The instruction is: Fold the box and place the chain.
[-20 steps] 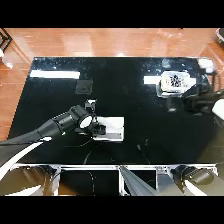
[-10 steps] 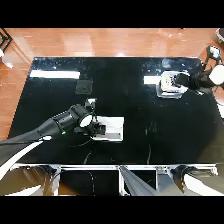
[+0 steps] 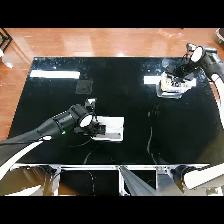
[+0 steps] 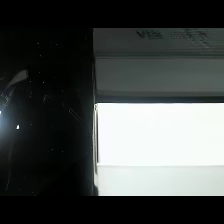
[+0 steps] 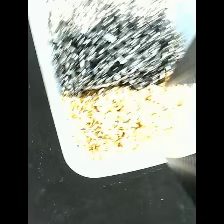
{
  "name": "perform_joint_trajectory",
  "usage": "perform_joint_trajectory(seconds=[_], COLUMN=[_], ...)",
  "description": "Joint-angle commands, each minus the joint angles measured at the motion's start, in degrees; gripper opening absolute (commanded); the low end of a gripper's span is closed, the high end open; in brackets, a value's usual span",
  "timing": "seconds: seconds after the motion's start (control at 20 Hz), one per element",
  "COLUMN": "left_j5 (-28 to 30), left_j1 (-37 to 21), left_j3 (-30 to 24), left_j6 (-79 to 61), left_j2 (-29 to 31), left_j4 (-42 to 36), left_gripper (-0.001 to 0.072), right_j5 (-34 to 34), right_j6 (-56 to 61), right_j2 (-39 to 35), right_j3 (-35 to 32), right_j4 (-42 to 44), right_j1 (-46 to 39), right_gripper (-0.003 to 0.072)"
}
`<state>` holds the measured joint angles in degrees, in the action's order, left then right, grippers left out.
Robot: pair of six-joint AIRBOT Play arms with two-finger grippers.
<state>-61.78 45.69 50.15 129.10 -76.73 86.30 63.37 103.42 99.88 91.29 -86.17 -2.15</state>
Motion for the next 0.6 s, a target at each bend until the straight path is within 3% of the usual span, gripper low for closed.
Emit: perform_joint_trajectory(seconds=[0.0,0.55], left_j5=[0.0,0.0], left_j1=[0.0,0.0], left_j3=[0.0,0.0], left_j6=[-0.1,-0.1], left_j2=[0.0,0.0], left_j4=[0.0,0.0], left_gripper=[0.0017,0.0017], right_j5=[-0.1,-3.5], right_j6=[-4.2,-6.8], right_j2=[4.0,6.1], right_j3=[2.4,2.4], right_j4=[0.6,0.4], right_j1=[-0.1,-0.1], right_gripper=[0.041,0.0411])
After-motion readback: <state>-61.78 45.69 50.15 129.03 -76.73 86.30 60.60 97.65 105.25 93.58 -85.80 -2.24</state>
